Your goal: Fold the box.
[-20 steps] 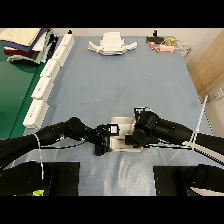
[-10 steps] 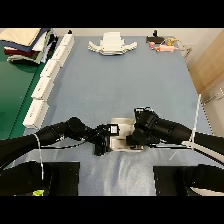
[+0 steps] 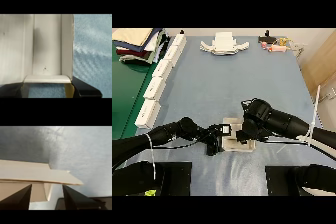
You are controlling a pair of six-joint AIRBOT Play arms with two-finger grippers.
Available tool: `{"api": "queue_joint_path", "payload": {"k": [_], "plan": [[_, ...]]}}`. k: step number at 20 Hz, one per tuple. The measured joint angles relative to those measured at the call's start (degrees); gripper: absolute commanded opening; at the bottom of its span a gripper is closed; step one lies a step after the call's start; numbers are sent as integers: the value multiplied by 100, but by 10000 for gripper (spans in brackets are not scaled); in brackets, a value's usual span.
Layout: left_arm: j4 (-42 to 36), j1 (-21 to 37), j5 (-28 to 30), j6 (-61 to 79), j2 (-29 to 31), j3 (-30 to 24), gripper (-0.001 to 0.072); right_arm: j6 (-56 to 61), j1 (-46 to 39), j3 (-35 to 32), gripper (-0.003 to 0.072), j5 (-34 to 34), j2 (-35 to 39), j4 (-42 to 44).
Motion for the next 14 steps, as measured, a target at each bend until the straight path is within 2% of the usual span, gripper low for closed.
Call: {"api": "queue_joint_path", "payload": {"k": [3,5,6,7,10,12,14], "plan": [[0,0,0,0,2,0,414,-144,0,229,386,-234,308,-363],[0,0,0,0,2,0,414,-243,-13,297,128,-428,605,-669],[0,0,0,0,2,0,414,-293,-57,304,43,-564,761,-866],[0,0,-2,0,2,0,413,-339,-151,275,3,-680,907,-1071],[0,0,-2,0,2,0,414,-553,-782,7,3,-743,1185,-1416],[0,0,0,0,2,0,414,-931,-1482,-264,3,-367,1244,-1300],[0,0,0,0,2,0,414,-1650,-2299,-466,3,256,1165,-658]]}}
